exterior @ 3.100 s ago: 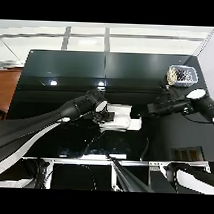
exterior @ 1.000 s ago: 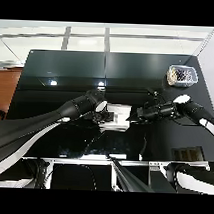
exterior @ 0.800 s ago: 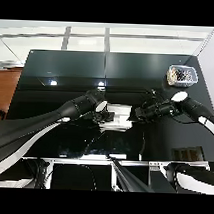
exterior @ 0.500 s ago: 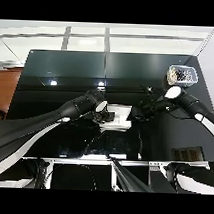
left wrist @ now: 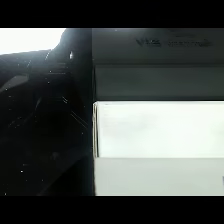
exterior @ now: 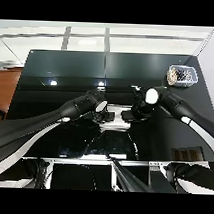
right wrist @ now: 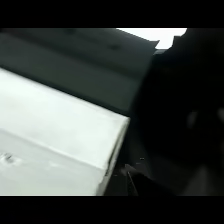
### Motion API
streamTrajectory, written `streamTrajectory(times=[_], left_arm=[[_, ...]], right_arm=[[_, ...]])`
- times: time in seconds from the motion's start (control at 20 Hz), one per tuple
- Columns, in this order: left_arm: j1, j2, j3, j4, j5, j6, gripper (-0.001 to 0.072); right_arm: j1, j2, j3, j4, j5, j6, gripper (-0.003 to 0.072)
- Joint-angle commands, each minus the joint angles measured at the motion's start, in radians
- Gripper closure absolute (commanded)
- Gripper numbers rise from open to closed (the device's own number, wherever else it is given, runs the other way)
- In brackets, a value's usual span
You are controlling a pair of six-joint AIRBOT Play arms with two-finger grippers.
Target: Fold the box and place the chain.
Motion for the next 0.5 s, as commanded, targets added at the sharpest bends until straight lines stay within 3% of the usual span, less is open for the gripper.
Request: streamTrajectory(times=[0.0, 0.45], left_arm=[[0.0, 0.0, 0.001, 0.001, 0.0, 0.0, 0.0682], [0.0, 0.0, 0.001, 0.0, -0.001, 0.0, 0.0682]], right_arm=[[0.078, -0.008, 0.017, -0.175, -0.018, 0.201, 0.0383], [0.147, -0.042, 0.032, -0.259, -0.01, 0.436, 0.039]])
